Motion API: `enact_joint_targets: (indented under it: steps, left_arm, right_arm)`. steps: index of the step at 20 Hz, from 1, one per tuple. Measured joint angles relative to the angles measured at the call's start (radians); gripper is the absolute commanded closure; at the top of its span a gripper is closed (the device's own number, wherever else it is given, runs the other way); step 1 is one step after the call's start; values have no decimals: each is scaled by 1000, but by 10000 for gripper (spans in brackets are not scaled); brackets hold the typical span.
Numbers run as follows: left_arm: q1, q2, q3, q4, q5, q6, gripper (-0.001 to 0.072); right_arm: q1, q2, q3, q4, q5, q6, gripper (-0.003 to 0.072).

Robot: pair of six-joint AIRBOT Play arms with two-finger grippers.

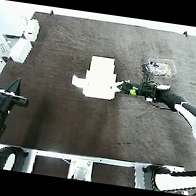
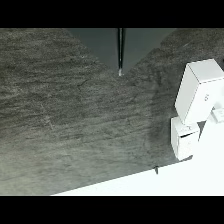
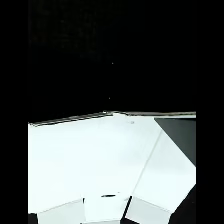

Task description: Fold the box and place the chain.

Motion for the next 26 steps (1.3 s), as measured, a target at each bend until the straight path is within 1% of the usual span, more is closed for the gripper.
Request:
enact_joint_targets:
  steps: [4,5,6,7,8,14,17,19,21,22,26]
  left_arm:
    - [0,0,0,0,-56,-1,685]
    - [0,0,0,1,-78,-1,511]
    - [0,0,0,1,-101,-1,308]
    - [0,0,0,0,-127,-1,291]
    - [0,0,0,1,-142,-2,288]
    - [0,-1,6,-23,-218,-18,289]
    - [0,-45,41,-45,-238,-39,288]
    - [0,-124,88,-52,-260,-46,288]
    - [0,-247,158,-56,-296,-49,288]
    - [0,-322,200,-58,-320,-50,289]
    - [0,-705,430,-61,-455,-54,288]
  right_arm:
    - [4,0,0,-2,-4,4,684]
    - [5,0,0,-2,-4,4,684]
    - [5,0,0,-2,-6,4,684]
    - [5,0,0,-2,-6,3,684]
    - [5,0,0,-3,-6,2,684]
    - [5,0,1,-26,-7,0,684]
    - [6,0,10,-40,-7,-2,684]
    - [7,-1,18,-48,-6,-2,684]
    - [8,-8,28,-55,-6,-2,684]
    - [10,-13,33,-56,-6,-2,684]
    - [21,-24,41,-59,-4,0,684]
